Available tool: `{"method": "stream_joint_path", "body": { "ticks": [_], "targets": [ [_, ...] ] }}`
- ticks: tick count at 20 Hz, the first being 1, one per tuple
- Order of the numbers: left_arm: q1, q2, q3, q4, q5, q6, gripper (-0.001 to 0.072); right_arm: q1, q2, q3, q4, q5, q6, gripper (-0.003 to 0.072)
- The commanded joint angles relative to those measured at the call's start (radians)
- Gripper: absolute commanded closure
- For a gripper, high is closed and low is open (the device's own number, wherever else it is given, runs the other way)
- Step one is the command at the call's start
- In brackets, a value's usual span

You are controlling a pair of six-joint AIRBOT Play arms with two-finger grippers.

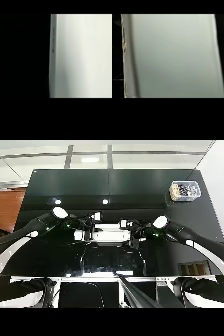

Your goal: Fold the box and place the chain.

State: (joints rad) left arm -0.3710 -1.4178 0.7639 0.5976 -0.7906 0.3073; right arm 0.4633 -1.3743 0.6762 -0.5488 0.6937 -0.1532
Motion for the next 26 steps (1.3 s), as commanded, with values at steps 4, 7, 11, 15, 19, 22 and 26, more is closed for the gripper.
{"method": "stream_joint_path", "body": {
  "ticks": [4, 7, 11, 15, 19, 22, 26],
  "targets": [
    [0.000, -0.001, 0.001, -0.003, 0.001, 0.000, 0.0684, 0.002, -0.009, 0.010, -0.021, -0.008, 0.035, 0.0009],
    [0.000, -0.001, 0.001, -0.003, 0.001, 0.000, 0.0684, 0.003, -0.009, 0.011, -0.022, -0.008, 0.035, 0.0009],
    [0.000, -0.001, 0.001, -0.003, 0.001, 0.000, 0.0684, 0.019, -0.010, 0.011, -0.047, -0.022, 0.053, 0.0010],
    [0.000, -0.001, 0.001, -0.003, 0.001, 0.000, 0.0684, 0.019, -0.010, 0.011, -0.047, -0.021, 0.053, 0.0010],
    [0.000, -0.001, 0.001, -0.003, 0.001, 0.000, 0.0684, 0.019, -0.010, 0.011, -0.047, -0.021, 0.053, 0.0010],
    [0.000, -0.001, 0.001, -0.003, 0.001, 0.000, 0.0684, 0.019, -0.010, 0.011, -0.047, -0.022, 0.053, 0.0010],
    [0.000, -0.001, 0.001, -0.003, 0.002, 0.000, 0.0684, 0.019, -0.010, 0.011, -0.047, -0.022, 0.053, 0.0101]
  ]
}}
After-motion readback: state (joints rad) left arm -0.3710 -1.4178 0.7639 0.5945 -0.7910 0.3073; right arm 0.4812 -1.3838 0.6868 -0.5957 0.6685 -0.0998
